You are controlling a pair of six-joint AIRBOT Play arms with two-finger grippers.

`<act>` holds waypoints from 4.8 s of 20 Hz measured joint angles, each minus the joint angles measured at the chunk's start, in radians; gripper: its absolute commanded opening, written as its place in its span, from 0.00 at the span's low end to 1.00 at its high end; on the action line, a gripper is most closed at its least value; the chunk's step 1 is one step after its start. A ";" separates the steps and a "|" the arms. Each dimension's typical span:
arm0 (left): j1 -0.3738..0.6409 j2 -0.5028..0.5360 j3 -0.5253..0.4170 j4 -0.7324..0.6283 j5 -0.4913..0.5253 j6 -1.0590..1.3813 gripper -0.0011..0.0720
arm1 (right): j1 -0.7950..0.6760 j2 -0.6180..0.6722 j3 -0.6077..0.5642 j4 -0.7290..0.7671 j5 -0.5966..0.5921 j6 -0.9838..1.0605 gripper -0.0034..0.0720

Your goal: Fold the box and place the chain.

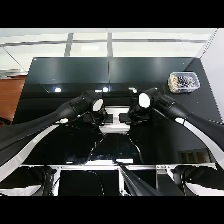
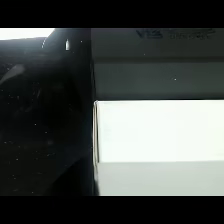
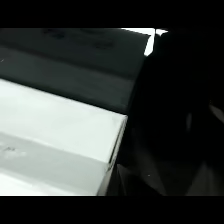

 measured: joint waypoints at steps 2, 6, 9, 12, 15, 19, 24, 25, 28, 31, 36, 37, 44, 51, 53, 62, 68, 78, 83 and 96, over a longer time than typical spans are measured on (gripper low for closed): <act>0.000 0.000 0.000 0.000 -0.001 0.000 0.04 | 0.028 -0.020 0.022 -0.049 0.021 0.063 0.30; 0.000 0.000 0.000 0.000 -0.005 0.000 0.04 | 0.072 -0.071 0.063 -0.109 0.065 0.164 0.21; 0.000 0.000 0.000 -0.002 -0.004 -0.004 0.05 | 0.083 -0.089 0.075 -0.128 0.076 0.228 0.06; 0.000 0.000 0.000 0.000 -0.003 -0.003 0.05 | 0.087 -0.096 0.080 -0.137 0.083 0.262 0.06; 0.000 0.000 0.000 0.001 0.001 0.002 0.04 | 0.090 -0.101 0.079 -0.145 0.087 0.276 0.31; 0.000 0.000 0.000 0.000 0.000 0.001 0.05 | 0.090 -0.100 0.080 -0.142 0.081 0.289 0.06; 0.000 0.000 0.000 0.000 0.000 0.001 0.05 | 0.090 -0.098 0.081 -0.147 0.085 0.295 0.41; 0.000 0.000 0.000 0.001 -0.001 0.001 0.05 | 0.089 -0.093 0.083 -0.153 0.088 0.295 0.41; 0.000 0.000 0.000 0.001 -0.004 0.000 0.05 | 0.087 -0.050 0.102 -0.165 0.095 0.275 0.41; 0.000 0.000 0.000 0.001 -0.002 0.000 0.05 | 0.087 0.059 0.127 -0.203 0.133 0.225 0.40; 0.000 0.000 0.000 0.001 0.000 0.000 0.05 | 0.025 0.223 0.134 -0.644 0.241 0.189 0.40; 0.000 0.000 0.000 0.001 0.000 0.000 0.05 | -0.016 0.235 0.127 -0.714 0.235 0.186 0.41; 0.000 0.000 0.000 0.000 -0.001 -0.002 0.04 | -0.454 0.163 0.089 -0.637 -0.114 0.230 0.97; 0.000 0.000 0.000 0.000 -0.005 0.000 0.05 | -0.704 -0.210 0.499 -0.292 0.005 0.353 0.82; 0.000 0.000 0.000 0.000 -0.006 0.000 0.05 | -0.726 -0.298 0.607 -0.244 0.045 0.375 0.82; 0.000 0.000 0.000 0.000 -0.006 0.000 0.05 | -0.766 -0.462 0.740 -0.116 0.100 0.421 0.71; 0.000 0.000 0.000 0.000 -0.006 0.000 0.05 | -0.793 -0.472 0.756 -0.062 0.146 0.396 0.71; 0.000 0.000 0.000 0.000 -0.006 -0.001 0.05 | -0.819 -0.476 0.832 -0.068 0.234 0.357 0.69; 0.000 0.000 0.000 0.000 -0.006 -0.001 0.05 | -0.809 -0.503 0.835 -0.083 0.260 0.340 0.69; 0.000 0.000 0.000 0.000 -0.006 -0.001 0.04 | -0.794 -0.533 0.836 -0.086 0.288 0.198 0.06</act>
